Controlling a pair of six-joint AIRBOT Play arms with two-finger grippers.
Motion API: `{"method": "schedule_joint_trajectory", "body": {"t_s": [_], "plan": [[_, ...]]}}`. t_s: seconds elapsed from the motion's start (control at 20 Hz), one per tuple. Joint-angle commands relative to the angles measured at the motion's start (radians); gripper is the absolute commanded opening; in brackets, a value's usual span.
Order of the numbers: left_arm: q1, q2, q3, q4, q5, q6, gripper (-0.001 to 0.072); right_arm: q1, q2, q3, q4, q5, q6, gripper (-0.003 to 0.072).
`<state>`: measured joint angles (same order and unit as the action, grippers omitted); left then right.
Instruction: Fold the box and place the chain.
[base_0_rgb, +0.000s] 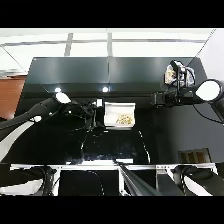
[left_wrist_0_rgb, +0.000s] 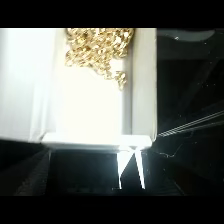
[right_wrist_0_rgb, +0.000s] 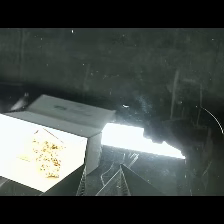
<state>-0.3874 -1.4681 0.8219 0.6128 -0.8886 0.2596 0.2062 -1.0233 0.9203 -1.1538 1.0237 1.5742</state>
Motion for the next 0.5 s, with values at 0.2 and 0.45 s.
{"method": "schedule_joint_trajectory", "body": {"t_s": [0.2,0.45], "plan": [[-0.013,-0.011,0.003,-0.008,0.025,-0.003,0.0714,0.000,0.000,0.001,0.000,-0.011,0.000,0.0247],[-0.022,-0.011,0.003,-0.005,0.029,0.003,0.0714,0.000,-0.002,0.000,0.000,-0.019,0.000,0.0246]]}}
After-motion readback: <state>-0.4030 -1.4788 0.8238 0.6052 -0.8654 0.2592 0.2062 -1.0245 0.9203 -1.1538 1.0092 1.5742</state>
